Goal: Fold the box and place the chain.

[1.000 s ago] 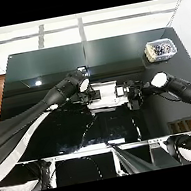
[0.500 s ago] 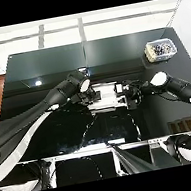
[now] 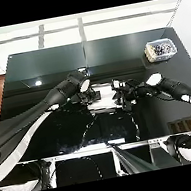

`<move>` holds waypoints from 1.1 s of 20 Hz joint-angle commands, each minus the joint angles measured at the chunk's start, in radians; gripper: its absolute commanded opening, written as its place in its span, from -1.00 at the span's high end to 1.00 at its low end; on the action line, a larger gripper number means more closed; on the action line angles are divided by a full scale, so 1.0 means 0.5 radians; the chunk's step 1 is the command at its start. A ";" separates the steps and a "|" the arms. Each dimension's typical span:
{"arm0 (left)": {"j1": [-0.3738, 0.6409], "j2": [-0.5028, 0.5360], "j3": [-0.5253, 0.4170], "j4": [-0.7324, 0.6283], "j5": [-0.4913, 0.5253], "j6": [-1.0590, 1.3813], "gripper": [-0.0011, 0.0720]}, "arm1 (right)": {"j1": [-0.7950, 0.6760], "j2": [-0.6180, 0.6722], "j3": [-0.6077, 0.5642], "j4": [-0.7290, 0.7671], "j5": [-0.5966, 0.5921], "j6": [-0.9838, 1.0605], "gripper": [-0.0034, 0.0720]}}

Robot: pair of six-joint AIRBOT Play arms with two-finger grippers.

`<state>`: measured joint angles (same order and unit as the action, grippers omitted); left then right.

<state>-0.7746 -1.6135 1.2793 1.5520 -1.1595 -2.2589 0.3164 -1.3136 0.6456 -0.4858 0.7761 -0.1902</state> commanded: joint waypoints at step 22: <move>-0.002 -0.004 0.002 -0.002 -0.002 -0.001 0.91 | -1.192 0.687 -0.337 -0.677 0.287 2.692 0.88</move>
<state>-0.7753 -1.6150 1.2793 1.5505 -1.1557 -2.2601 -0.1829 -0.9794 0.5571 -0.8639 0.9627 0.9794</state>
